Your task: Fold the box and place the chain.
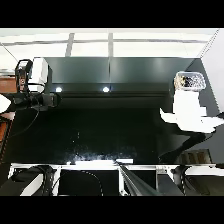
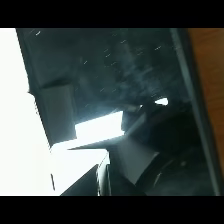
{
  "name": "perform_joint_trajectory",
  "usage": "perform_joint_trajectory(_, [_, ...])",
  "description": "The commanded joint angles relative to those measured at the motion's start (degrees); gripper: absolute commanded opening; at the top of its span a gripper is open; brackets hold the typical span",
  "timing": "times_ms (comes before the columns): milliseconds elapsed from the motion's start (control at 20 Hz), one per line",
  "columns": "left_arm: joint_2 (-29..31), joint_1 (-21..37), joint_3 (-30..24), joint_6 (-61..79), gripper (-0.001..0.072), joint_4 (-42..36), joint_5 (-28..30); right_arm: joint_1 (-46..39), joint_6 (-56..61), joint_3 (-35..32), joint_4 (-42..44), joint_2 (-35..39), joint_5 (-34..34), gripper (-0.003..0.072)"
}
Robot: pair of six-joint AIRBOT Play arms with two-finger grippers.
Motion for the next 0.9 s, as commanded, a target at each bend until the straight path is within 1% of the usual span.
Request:
perform_joint_trajectory(0, [0.0, 0.0, 0.0, 0.0, 0.0713, 0.0, 0.1, 0.7, -0.7, 0.0, 1.2, 0.0, 6.7, 0.0003])
perform_joint_trajectory(200, [0.0, 0.0, 0.0, 0.0, 0.0713, -0.4, 0.1, 2.8, 0.4, -0.8, 10.0, 0.8, 14.1, 0.0009])
perform_joint_trajectory(300, [0.0, 0.0, 0.0, 0.0, 0.0713, -0.7, 0.1, 5.6, 2.0, -3.0, 10.9, 3.6, 14.0, 0.0008])
perform_joint_trajectory(450, [0.0, 0.0, 0.0, 0.0, 0.0713, -2.4, 0.2, 11.4, 0.0, -9.8, 18.5, 10.1, 11.5, 0.0008])
perform_joint_trajectory(600, [-0.3, 0.0, 0.0, 0.0, 0.0713, -7.7, 0.1, 18.8, -3.3, -18.2, 25.7, 16.4, 7.9, 0.0008])
perform_joint_trajectory(700, [-1.1, -0.2, 0.0, 0.0, 0.0713, -11.0, 0.0, 24.9, -6.2, -26.0, 33.0, 21.5, 3.7, 0.0008])
perform_joint_trajectory(750, [-1.9, -0.9, 0.0, 0.0, 0.0713, -11.2, -0.1, 28.3, -9.6, -30.3, 37.6, 24.2, 2.1, 0.0008])
perform_joint_trajectory(850, [-4.1, -3.9, -0.6, 0.0, 0.0713, -12.3, 0.0, 34.9, -13.6, -38.2, 43.1, 29.1, -4.2, 0.0008])
